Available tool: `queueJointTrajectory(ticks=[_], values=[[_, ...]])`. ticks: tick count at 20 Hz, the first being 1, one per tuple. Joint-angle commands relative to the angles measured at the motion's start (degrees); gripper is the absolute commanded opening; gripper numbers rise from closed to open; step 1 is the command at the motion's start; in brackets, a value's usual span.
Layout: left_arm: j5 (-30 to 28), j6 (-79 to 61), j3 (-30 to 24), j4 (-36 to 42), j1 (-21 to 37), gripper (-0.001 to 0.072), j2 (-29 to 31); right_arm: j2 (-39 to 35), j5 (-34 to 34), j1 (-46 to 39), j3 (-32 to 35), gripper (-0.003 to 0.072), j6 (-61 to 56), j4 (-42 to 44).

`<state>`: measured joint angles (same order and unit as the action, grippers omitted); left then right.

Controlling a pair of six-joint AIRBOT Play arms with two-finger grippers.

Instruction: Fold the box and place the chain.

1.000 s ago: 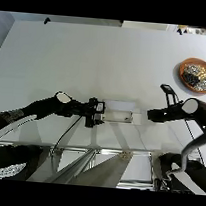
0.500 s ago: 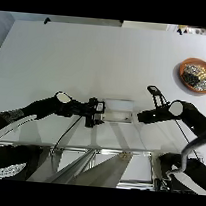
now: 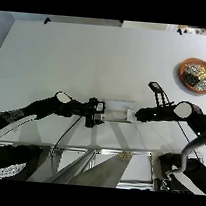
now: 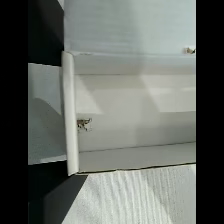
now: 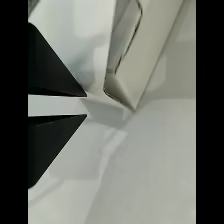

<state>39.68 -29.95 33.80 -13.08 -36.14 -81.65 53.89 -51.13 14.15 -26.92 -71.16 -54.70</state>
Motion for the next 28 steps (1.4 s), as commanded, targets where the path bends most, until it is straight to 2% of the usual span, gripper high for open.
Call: queueJointTrajectory(ticks=[1,8,14,17,21,28], values=[[0.0,0.0,0.0,0.0,0.0,0.0211,0.0,-0.4,-1.4,0.1,0.0,0.0236,4.2,6.9],[0.0,0.0,0.0,0.0,0.0,0.0211,0.0,-0.4,-5.5,0.1,0.0,0.0243,4.2,6.7],[0.0,0.0,0.0,0.0,0.0,0.0211,0.0,-0.4,-5.4,0.1,0.0,0.0219,-5.5,-4.2],[0.0,0.0,0.0,0.0,0.0,0.0211,0.0,-0.5,-5.7,0.0,-1.1,0.0221,-5.6,-6.5],[0.0,0.0,0.0,0.0,0.0,0.0211,0.0,-0.5,-8.1,0.0,-4.9,0.0261,-5.5,-3.9],[0.0,0.0,0.0,0.0,0.0,0.0211,0.0,-0.4,-8.1,3.0,-5.1,0.0271,-5.4,-1.8]])
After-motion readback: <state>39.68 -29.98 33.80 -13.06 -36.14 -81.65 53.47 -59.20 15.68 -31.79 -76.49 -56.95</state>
